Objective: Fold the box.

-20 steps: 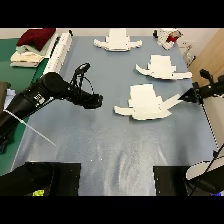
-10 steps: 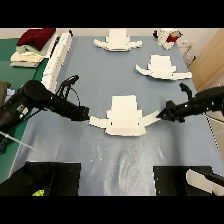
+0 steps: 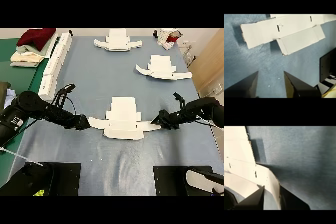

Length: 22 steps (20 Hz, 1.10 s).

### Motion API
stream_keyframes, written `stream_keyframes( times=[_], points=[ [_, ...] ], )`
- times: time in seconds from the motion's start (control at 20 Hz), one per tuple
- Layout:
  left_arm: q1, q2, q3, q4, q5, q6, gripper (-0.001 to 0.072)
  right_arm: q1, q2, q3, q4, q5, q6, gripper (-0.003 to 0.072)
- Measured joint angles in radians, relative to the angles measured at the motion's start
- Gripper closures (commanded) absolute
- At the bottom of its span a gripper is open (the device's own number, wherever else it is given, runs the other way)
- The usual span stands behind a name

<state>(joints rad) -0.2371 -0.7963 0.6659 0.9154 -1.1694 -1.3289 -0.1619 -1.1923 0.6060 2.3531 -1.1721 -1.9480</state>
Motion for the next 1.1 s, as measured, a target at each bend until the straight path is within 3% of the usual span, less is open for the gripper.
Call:
stream_keyframes(
  times=[0.15, 0.2, 0.5, 0.75, 1.1],
  points=[
    [0.001, 0.003, -0.003, -0.002, 0.001, 0.001, 0.0354, 0.055, -0.082, 0.055, 0.007, -0.026, -0.043, 0.0544],
    [0.001, 0.003, -0.004, -0.003, 0.003, 0.001, 0.0354, 0.074, -0.103, 0.074, 0.008, -0.034, -0.055, 0.0685],
    [0.002, 0.003, -0.004, -0.035, 0.018, 0.001, 0.0355, 0.163, -0.129, 0.124, 0.026, -0.069, -0.121, 0.0686],
    [0.071, -0.061, 0.000, -0.067, 0.036, 0.032, 0.0354, 0.259, 0.051, -0.030, 0.037, 0.005, -0.164, 0.0686],
    [0.178, -0.331, 0.009, -0.330, 0.037, 0.335, 0.0354, 0.324, 0.339, -0.214, 0.041, 0.145, -0.143, 0.0686]
  ],
)
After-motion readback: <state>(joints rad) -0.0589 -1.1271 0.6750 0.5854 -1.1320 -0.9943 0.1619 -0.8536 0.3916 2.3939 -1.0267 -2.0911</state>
